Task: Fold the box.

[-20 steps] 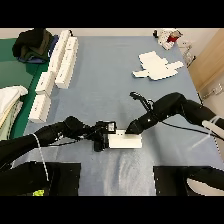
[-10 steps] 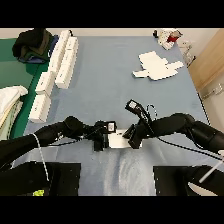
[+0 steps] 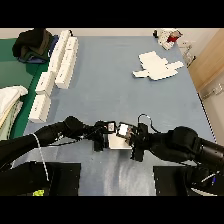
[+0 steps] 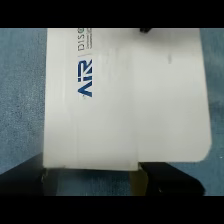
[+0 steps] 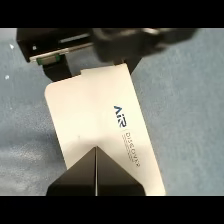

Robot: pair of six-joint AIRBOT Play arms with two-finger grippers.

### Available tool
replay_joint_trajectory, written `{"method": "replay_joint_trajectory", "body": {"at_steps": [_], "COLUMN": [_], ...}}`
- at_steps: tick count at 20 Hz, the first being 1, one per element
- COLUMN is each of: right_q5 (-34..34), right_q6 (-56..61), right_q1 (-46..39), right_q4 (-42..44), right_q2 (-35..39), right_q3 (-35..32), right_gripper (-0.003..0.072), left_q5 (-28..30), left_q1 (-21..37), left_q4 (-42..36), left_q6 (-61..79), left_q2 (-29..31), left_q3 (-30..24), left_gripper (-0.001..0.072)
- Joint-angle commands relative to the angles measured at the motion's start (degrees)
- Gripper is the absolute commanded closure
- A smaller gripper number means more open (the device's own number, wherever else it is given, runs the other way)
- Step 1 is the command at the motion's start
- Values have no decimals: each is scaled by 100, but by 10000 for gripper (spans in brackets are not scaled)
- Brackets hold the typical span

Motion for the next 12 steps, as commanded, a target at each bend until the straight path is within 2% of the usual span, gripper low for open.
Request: {"method": "replay_joint_trajectory", "body": {"at_steps": [1,3,4,6,7,8,12], "right_q5": [116,197,260,433,538,627,636], "right_q6": [726,723,723,723,723,723,719], "right_q1": [557,553,553,551,553,553,555], "right_q4": [-1209,-1309,-1403,-1648,-1703,-1698,-1672], "right_q2": [-42,-136,-199,-332,-391,-439,-625], "right_q3": [-13,-13,-13,-13,-11,-13,-13], "right_gripper": [599,473,443,441,316,152,173], "left_q5": [-2,-2,-2,-2,-2,-2,-2], "left_q1": [-2,-2,-2,-2,-2,-2,-2], "left_q4": [2,2,0,2,2,2,2], "left_q6": [4,4,4,4,4,4,4], "left_q2": [4,4,4,4,4,4,4], "left_q3": [2,2,2,2,2,2,2], "left_gripper": [246,246,246,246,246,246,246]}}
